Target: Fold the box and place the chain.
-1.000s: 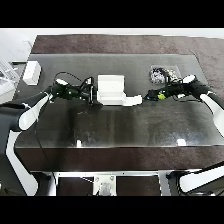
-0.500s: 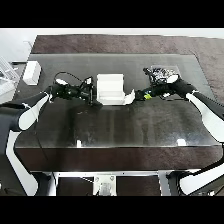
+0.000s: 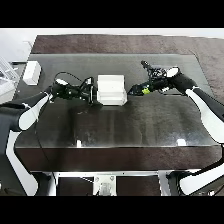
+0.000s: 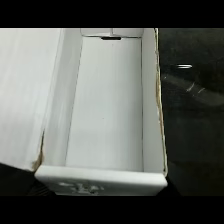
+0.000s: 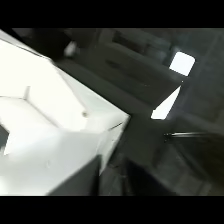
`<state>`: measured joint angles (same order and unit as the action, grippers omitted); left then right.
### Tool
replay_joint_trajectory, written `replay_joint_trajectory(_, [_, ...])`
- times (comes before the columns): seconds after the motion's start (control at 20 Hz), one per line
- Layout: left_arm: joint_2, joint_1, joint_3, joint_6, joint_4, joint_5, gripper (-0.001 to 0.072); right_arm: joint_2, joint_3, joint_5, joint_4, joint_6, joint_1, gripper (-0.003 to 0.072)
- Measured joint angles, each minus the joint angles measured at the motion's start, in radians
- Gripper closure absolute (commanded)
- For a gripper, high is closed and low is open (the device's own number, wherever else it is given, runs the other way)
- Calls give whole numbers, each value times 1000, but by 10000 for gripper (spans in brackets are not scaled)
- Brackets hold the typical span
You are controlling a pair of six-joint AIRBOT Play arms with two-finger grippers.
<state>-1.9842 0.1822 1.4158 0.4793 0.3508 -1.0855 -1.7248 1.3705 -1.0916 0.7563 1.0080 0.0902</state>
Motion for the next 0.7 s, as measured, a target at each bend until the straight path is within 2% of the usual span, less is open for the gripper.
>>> replay_joint_trajectory(0.1, [0, 0, 0, 0, 0, 1, 152, 0, 6, -5, -5, 2, 4, 482])
replay_joint_trajectory(0.15, [0, 0, 0, 0, 0, 1, 152, 1, 8, -8, -7, 3, 7, 460])
replay_joint_trajectory(0.2, [0, 0, 0, 0, 0, 1, 152, 1, 9, -11, -10, 3, 10, 408])
replay_joint_trajectory(0.4, [0, 0, 0, 0, 0, 1, 152, 1, 11, -15, -13, 5, 14, 404])
replay_joint_trajectory(0.45, [0, 0, 0, 0, 0, 1, 152, 1, 11, -16, -14, 5, 16, 366])
replay_joint_trajectory(0.6, [0, 0, 0, 0, 0, 1, 152, 0, 11, -17, -15, 6, 25, 361])
replay_joint_trajectory(0.65, [0, 0, 0, 0, 0, 1, 151, 0, 11, -17, -15, 6, 30, 314])
replay_joint_trajectory(0.7, [0, 0, 0, 0, 0, 1, 152, 0, 11, -18, -15, 6, 35, 301])
